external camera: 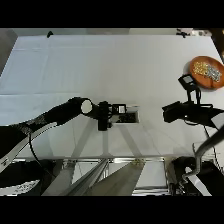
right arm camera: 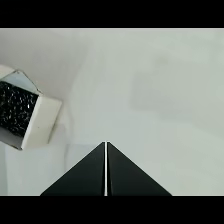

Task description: Fold the box and place the chain.

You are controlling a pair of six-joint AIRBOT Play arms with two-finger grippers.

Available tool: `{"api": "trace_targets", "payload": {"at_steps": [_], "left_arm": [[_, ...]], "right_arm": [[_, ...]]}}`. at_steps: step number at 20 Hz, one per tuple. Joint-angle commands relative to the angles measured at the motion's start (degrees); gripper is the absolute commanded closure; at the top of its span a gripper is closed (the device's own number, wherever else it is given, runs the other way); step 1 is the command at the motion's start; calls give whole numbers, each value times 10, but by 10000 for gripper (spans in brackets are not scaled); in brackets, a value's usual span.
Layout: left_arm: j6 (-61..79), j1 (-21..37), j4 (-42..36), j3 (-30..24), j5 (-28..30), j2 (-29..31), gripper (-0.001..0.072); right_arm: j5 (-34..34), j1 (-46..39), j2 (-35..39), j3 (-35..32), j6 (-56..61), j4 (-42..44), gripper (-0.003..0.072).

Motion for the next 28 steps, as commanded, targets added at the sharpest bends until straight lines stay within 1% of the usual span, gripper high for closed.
{"api": "trace_targets", "payload": {"at_steps": [1, 7, 8, 10, 14, 18, 23, 25, 28], "left_arm": [[0, 0, 0, 0, 0, 0, 434], [0, 0, 0, 0, 0, 0, 434], [0, 0, 0, 0, 0, 0, 434], [0, 0, 0, 0, 0, 0, 434], [0, 0, 0, 0, 0, 0, 434], [0, 0, 0, 0, 0, 0, 434], [0, 0, 0, 0, 0, 0, 434], [0, 0, 0, 0, 0, 0, 434], [0, 0, 0, 0, 0, 0, 434]], "right_arm": [[-5, -54, -70, 39, -102, 141, 675], [105, -54, -289, 164, -270, 302, 674], [122, -54, -317, 178, -291, 318, 674], [128, -54, -356, 191, -300, 322, 674], [127, -48, -389, 196, -309, 324, 674], [148, -12, -415, 196, -343, 320, 674], [170, 30, -419, 213, -386, 322, 673], [191, 40, -419, 217, -408, 300, 673], [193, 76, -419, 217, -409, 235, 673]]}}
